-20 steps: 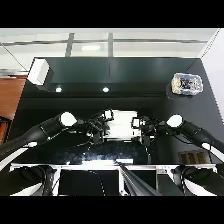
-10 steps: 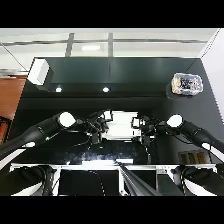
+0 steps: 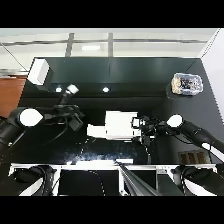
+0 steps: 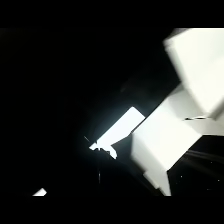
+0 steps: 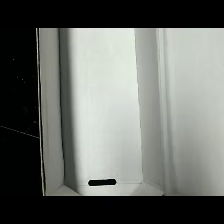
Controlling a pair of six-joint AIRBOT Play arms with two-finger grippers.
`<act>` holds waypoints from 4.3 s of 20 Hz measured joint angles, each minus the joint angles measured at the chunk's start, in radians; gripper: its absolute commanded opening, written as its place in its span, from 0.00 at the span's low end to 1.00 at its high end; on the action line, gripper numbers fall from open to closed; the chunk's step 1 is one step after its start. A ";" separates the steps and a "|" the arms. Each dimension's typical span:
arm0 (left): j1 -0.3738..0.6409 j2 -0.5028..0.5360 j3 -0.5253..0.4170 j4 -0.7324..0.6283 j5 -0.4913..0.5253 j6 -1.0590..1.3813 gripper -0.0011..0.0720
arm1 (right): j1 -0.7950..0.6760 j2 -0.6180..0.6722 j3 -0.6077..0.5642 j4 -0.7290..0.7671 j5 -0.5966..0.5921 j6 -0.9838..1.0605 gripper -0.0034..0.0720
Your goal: Fold the box and place the chain.
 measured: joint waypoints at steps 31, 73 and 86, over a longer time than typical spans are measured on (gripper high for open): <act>0.093 -0.444 -0.036 -0.797 -0.198 0.134 0.82 | 0.000 0.000 0.000 -0.001 0.000 0.000 0.62; -0.243 -0.450 0.185 -0.341 0.001 -0.391 0.80 | 0.000 0.000 0.000 0.000 0.000 0.000 0.62; -0.245 -0.482 0.214 -0.300 -0.030 -0.415 0.81 | 0.000 0.000 0.000 0.000 0.001 0.000 0.62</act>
